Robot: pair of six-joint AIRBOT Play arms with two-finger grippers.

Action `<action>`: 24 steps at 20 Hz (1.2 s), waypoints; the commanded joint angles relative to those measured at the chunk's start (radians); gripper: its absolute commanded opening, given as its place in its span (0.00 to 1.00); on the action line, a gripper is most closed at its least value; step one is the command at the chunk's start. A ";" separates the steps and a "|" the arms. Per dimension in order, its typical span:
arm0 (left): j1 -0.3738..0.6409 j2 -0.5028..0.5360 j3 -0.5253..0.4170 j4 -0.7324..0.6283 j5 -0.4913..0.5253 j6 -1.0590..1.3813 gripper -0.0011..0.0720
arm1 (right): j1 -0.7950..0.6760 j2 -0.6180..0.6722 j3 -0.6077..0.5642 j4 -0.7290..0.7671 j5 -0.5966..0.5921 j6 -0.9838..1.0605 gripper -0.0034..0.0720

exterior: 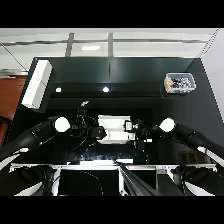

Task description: Fold the box and place the chain.

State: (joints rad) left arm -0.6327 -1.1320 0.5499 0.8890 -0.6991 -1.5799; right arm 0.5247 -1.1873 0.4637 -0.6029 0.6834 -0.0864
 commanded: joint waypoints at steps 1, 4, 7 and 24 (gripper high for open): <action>-0.040 -0.009 0.035 0.168 -0.037 -0.172 0.95 | 0.001 -0.001 -0.001 0.000 0.000 0.000 0.60; -0.127 -0.063 0.158 0.451 -0.159 -0.364 0.95 | 0.001 -0.001 -0.001 0.000 0.000 0.000 0.60; -0.179 -0.134 0.276 0.563 -0.333 -0.635 0.81 | 0.001 -0.001 -0.001 0.000 0.000 0.000 0.60; -0.275 -0.273 0.381 0.542 -0.357 -0.752 0.32 | 0.001 -0.001 -0.001 0.000 0.000 0.000 0.60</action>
State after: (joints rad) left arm -0.9073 -1.3960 0.9291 1.4319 -1.0641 -2.3188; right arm 0.5247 -1.1873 0.4637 -0.6033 0.6834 -0.0868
